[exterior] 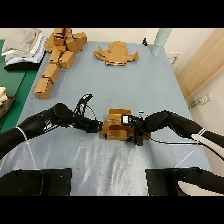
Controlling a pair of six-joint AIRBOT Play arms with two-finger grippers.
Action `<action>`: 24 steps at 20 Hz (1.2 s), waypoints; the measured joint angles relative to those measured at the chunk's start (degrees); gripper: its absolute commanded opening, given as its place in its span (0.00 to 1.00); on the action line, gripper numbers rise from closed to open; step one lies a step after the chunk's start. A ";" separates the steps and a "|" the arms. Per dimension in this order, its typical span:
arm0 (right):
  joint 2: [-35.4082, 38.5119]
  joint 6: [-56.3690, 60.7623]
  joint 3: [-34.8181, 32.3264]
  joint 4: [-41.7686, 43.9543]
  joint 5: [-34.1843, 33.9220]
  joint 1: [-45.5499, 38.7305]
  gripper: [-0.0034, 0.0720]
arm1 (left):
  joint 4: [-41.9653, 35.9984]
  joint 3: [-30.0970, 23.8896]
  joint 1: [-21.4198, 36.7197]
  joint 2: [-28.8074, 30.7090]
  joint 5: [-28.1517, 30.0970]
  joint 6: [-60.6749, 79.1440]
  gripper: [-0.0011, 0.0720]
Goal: Fold the box.
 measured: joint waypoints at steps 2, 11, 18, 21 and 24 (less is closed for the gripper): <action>0.00 0.00 0.00 0.00 0.00 0.00 0.82 | -0.79 0.28 0.00 -0.35 -0.24 0.04 0.59; 0.00 0.00 0.00 0.00 0.00 0.00 0.82 | -1.75 2.03 0.11 -0.70 -1.49 1.25 0.59; 0.00 0.00 0.00 0.00 0.02 0.00 0.82 | -1.97 2.27 0.07 -2.47 -0.90 1.51 0.59; 0.00 0.00 0.00 0.00 0.00 0.00 0.82 | -2.21 2.29 0.00 -3.02 -0.68 1.49 0.59; 0.00 0.02 0.00 0.00 0.00 0.00 0.82 | -0.52 2.67 -1.31 -3.23 -0.68 -1.18 0.59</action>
